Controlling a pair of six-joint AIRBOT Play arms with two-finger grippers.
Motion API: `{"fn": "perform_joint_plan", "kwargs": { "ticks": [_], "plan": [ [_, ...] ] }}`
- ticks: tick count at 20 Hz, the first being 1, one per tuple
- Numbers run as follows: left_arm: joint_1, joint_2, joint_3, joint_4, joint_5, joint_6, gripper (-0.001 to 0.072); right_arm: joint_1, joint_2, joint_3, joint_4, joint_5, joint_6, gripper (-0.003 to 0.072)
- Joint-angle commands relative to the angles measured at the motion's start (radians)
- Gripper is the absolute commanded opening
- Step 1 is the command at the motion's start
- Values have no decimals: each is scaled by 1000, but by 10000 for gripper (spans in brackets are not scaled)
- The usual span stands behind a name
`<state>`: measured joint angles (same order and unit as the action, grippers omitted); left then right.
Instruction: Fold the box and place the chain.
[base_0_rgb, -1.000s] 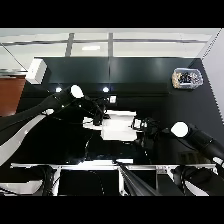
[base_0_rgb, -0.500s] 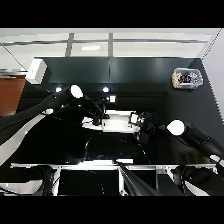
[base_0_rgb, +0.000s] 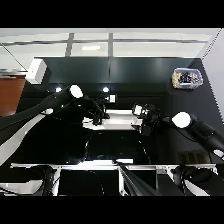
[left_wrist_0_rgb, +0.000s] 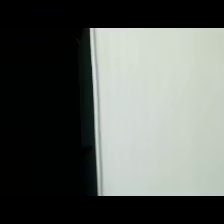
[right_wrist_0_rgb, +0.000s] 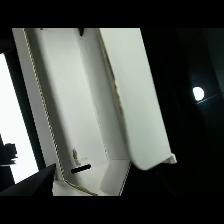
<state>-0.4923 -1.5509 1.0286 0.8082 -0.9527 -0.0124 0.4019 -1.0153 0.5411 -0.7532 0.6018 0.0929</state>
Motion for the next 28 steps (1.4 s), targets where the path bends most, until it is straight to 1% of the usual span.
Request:
{"fn": "perform_joint_plan", "kwargs": {
  "ticks": [1,4,5,7,9,13,17,19,22,26,28],
  "plan": [
    [0,0,0,-6,-1,1,24,-39,-22,3,77,16,-71,710],
    [-1,0,0,-6,-1,1,24,-40,-79,3,254,85,-363,702],
    [-3,0,0,-9,-1,-6,22,-38,-96,3,259,103,-420,702],
    [-12,0,-1,-7,24,-68,20,-39,-122,3,253,108,-422,702],
    [-14,0,-9,-11,34,-69,19,-39,-137,2,251,101,-422,702],
    [-12,8,-48,-62,34,-69,19,-39,-150,2,246,100,-422,702],
    [-10,12,-48,-60,28,-66,22,-39,-190,2,243,101,-418,702],
    [-10,14,-48,-58,28,-66,22,-39,-202,2,218,102,-418,701],
    [-10,14,-48,-58,13,-66,22,-40,-202,2,180,137,-415,701],
    [-10,14,-48,-57,10,-66,22,-52,-204,2,185,139,-415,702],
    [-10,14,-48,-57,10,-66,23,-56,-214,2,211,136,-415,702]
  ]
}}
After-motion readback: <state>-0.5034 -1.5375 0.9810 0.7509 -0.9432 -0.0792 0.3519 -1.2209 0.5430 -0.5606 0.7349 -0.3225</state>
